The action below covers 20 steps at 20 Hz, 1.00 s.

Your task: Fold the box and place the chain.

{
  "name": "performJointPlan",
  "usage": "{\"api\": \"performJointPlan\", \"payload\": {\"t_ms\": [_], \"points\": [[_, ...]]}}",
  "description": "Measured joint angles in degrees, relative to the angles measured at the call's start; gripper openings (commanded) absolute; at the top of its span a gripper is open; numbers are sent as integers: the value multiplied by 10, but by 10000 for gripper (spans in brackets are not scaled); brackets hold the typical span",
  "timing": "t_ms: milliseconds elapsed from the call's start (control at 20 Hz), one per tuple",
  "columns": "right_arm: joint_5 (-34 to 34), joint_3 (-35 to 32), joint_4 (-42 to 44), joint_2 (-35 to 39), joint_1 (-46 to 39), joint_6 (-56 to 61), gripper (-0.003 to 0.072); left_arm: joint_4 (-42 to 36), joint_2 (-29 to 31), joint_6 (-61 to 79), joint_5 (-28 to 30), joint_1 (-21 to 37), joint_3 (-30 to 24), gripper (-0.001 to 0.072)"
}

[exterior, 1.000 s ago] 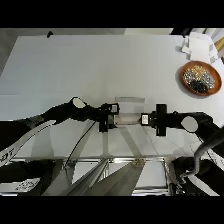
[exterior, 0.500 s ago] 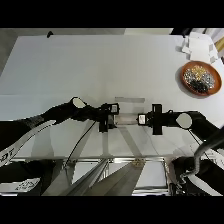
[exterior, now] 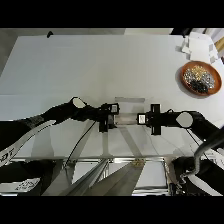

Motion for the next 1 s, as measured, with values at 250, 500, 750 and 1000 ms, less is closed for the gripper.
{"api": "performJointPlan", "payload": {"t_ms": [250, 500, 750, 1000], "points": [[-2, 0, 28, -8, 0, -14, 175, 1, 0, 0, 0, 0, 0, 273], [-5, 0, 68, -18, 0, -42, 178, 0, 0, 0, 0, 0, 0, 273], [-13, 0, 92, -30, 0, -58, 298, 0, 0, 0, 0, 0, 0, 273], [-15, 0, 97, -33, 0, -63, 324, 0, 0, 0, 0, 0, 0, 273]]}}
